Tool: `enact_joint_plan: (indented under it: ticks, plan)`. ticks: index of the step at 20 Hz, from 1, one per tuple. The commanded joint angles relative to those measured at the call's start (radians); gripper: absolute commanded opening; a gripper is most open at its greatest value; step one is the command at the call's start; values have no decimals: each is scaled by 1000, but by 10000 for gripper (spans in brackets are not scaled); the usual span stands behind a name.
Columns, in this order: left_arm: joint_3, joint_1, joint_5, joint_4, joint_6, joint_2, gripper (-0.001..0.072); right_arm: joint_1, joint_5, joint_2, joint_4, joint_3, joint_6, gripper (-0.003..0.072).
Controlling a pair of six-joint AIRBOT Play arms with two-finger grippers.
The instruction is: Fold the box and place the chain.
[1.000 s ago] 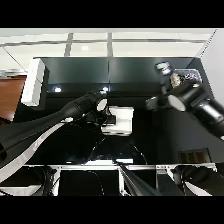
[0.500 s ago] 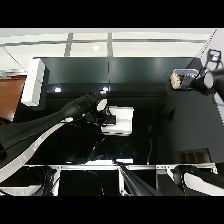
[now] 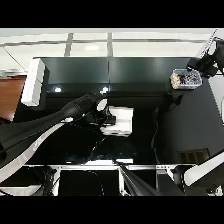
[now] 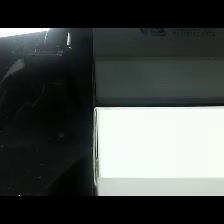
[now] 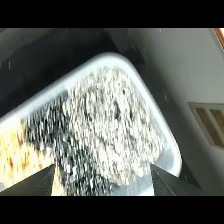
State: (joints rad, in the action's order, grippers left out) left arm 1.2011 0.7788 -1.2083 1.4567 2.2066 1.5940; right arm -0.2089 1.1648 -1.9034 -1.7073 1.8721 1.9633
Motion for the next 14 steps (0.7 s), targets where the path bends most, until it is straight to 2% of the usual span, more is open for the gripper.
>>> enact_joint_plan:
  ticks: [1, 7, 8, 10, 11, 14]
  plan:
    - [1, -1, 1, 0, 0, 0, 26, -12, 19, -109, 6, 127, -1, 647]
    - [1, -1, -1, 0, 0, 0, 26, -19, 10, -172, -26, 135, 0, 646]
    - [1, -1, -1, 0, 0, 0, 26, -22, 10, -175, -29, 135, 0, 603]
    - [1, -1, -1, -1, 0, 0, 26, -23, 9, -179, -34, 135, -2, 588]
    - [1, -1, -1, -1, 0, 0, 26, -24, 9, -179, -30, 135, -10, 539]
    - [1, -1, -1, -3, 0, 0, 26, -27, 20, -179, -15, 135, -43, 538]
